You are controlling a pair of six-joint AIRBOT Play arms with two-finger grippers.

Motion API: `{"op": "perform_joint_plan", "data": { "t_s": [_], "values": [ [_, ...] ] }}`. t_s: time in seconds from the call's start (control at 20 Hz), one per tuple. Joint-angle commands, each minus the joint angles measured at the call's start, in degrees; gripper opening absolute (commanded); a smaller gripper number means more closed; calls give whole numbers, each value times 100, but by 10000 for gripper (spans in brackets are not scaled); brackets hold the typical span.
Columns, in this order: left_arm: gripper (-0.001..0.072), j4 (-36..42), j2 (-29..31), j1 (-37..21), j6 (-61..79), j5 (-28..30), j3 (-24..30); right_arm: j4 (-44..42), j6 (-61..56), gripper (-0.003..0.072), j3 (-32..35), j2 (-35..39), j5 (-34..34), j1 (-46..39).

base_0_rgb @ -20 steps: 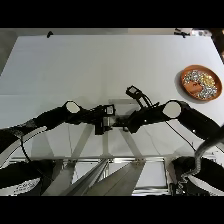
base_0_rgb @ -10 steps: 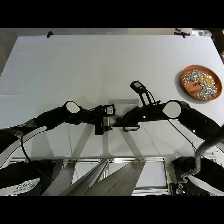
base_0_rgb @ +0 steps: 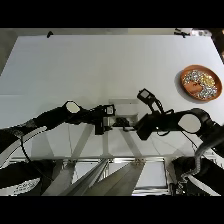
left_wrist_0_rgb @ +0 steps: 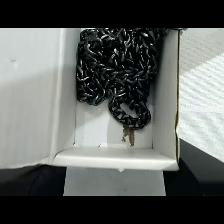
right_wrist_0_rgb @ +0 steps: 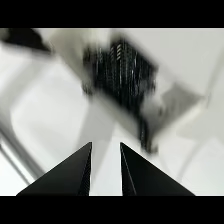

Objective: Fold the box and place the chain.

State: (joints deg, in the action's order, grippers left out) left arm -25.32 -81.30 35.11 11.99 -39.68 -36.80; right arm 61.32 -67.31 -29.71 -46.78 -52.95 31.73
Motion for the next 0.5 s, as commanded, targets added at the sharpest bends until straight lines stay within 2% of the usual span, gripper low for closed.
{"op": "perform_joint_plan", "data": {
  "t_s": [0.0,0.1,0.2,0.45],
  "values": [
    [372,0,2,0,2,0,0,293,39,205,796,297,83,4],
    [372,0,2,-2,0,0,0,319,662,319,1115,297,643,7],
    [372,0,2,-2,2,2,0,240,1353,323,1222,295,942,4],
    [372,0,2,-2,2,2,0,195,1768,320,1224,295,1178,-553]
  ]
}}
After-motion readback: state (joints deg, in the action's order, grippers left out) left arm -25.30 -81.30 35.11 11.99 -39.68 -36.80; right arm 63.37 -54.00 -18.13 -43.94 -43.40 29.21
